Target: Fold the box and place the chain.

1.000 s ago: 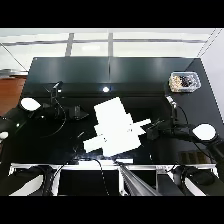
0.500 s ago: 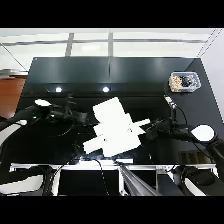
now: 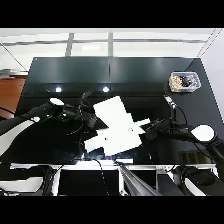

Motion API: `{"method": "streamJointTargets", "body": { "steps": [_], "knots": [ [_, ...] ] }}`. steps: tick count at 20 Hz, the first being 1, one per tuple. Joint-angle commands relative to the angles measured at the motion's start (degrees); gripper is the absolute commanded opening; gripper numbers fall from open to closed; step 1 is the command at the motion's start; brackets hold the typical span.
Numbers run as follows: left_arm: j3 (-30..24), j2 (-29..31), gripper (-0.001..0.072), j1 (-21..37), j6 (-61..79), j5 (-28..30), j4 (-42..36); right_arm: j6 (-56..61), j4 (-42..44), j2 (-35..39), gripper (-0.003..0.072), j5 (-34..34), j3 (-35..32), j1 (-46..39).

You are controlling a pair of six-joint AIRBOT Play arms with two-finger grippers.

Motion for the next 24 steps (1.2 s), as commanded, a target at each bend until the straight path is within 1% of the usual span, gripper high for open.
{"method": "streamJointTargets", "body": {
  "steps": [1,3,4,5,6,7,8,9,10,15,18,22,23,24],
  "knots": [
    [0.31,-1.99,0.0691,-0.46,6.97,-5.16,-0.07,0.02,0.02,0.07,0.0021,0.02,-0.02,0.02],
    [0.31,-2.67,0.0687,-0.44,7.3,-4.81,0.15,0.07,0.0,0.07,0.0021,0.04,-0.02,0.02],
    [0.33,-2.64,0.06,-0.44,7.28,-3.32,0.07,0.11,0.0,0.04,0.0021,0.04,-0.02,0.02],
    [0.46,-2.67,0.0471,-0.44,7.3,-2.45,0.15,0.15,0.0,0.07,0.0021,0.07,-0.02,0.02],
    [0.7,-2.67,0.0447,-0.42,7.32,-1.77,0.09,0.24,0.0,0.07,0.0021,0.04,-0.02,0.02],
    [0.98,-2.67,0.0447,-0.39,7.3,-1.51,0.13,0.26,0.0,0.07,0.0021,0.04,-0.02,0.02],
    [1.22,-2.67,0.0426,-0.39,7.32,-1.36,0.13,0.26,0.0,0.07,0.0021,0.04,-0.02,0.02],
    [1.44,-2.67,0.0347,-0.39,7.32,-1.51,0.17,0.26,0.0,0.04,0.0021,0.04,-0.02,0.02],
    [1.53,-2.67,0.0333,-0.42,7.32,-1.7,0.15,0.26,0.0,0.07,0.0021,0.04,-0.02,0.02],
    [1.53,-2.69,0.0335,-0.46,7.3,-5.05,2.01,0.24,-0.02,0.04,0.0021,0.02,-0.02,0.02],
    [1.53,-2.69,0.0335,-0.46,7.17,-5.11,6.01,0.26,0.0,0.07,0.0021,0.02,0.0,0.02],
    [1.53,-2.69,0.0332,-0.9,6.8,-5.07,6.14,0.26,-0.02,0.04,0.0021,0.0,-0.02,0.02],
    [1.53,-2.69,0.026,-1.4,6.82,-4.87,6.14,0.26,0.0,0.04,0.0021,0.02,-0.02,0.02],
    [1.53,-2.69,0.0222,-1.92,6.82,-4.66,6.16,0.24,0.0,0.04,0.0021,0.0,-0.02,0.02]
  ]
}}
